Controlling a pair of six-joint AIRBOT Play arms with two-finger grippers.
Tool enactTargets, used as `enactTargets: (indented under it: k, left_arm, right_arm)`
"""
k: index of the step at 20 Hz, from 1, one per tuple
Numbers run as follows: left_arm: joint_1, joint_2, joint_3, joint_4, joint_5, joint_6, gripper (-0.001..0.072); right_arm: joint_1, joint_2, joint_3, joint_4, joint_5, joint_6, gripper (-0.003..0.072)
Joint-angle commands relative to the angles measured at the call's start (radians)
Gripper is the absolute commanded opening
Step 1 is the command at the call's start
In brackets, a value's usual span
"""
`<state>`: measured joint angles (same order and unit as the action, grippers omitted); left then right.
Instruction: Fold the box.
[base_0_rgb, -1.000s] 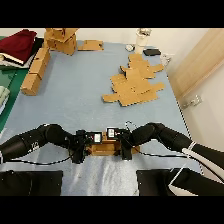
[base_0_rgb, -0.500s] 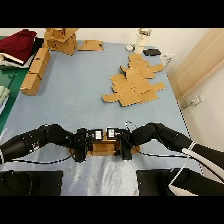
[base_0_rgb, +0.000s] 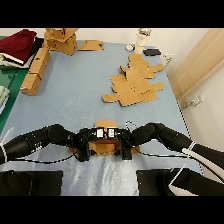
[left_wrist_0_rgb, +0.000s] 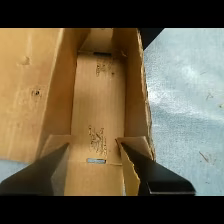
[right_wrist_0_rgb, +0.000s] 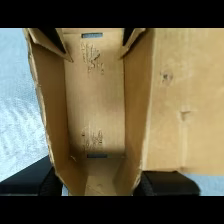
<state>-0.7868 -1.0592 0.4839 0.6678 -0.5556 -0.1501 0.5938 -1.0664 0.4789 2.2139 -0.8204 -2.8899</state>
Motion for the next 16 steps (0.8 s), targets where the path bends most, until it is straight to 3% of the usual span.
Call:
enactTargets:
  k: [1,5,6,8,10,12,16]
  left_arm:
    - [0.001,-0.002,0.001,-0.041,0.019,0.005,0.0579]
    - [0.001,-0.002,0.001,-0.043,-0.028,0.004,0.0562]
    - [0.001,-0.001,0.001,-0.042,-0.03,0.002,0.0409]
    - [0.001,0.0,0.001,-0.027,-0.029,0.0,0.0008]
    - [0.003,0.008,0.002,0.046,-0.03,-0.089,0.0012]
    - [0.003,0.05,0.002,0.234,-0.035,-0.294,0.0011]
    - [0.003,0.234,0.001,0.559,-0.104,-0.67,0.0011]
  right_arm:
    - [0.0,0.0,0.0,0.0,-0.001,-0.002,0.0494]
    - [0.0,0.0,0.0,0.0,0.0,-0.002,0.0494]
    - [0.0,0.0,0.0,0.0,0.0,-0.002,0.0494]
    - [0.0,0.0,0.0,0.0,0.0,-0.002,0.0494]
    - [0.0,0.0,0.0,0.0,0.0,-0.002,0.0494]
    - [0.0,0.0,0.0,0.0,0.0,-0.002,0.0494]
    - [0.0,0.0,0.0,0.0,0.0,-0.002,0.0494]
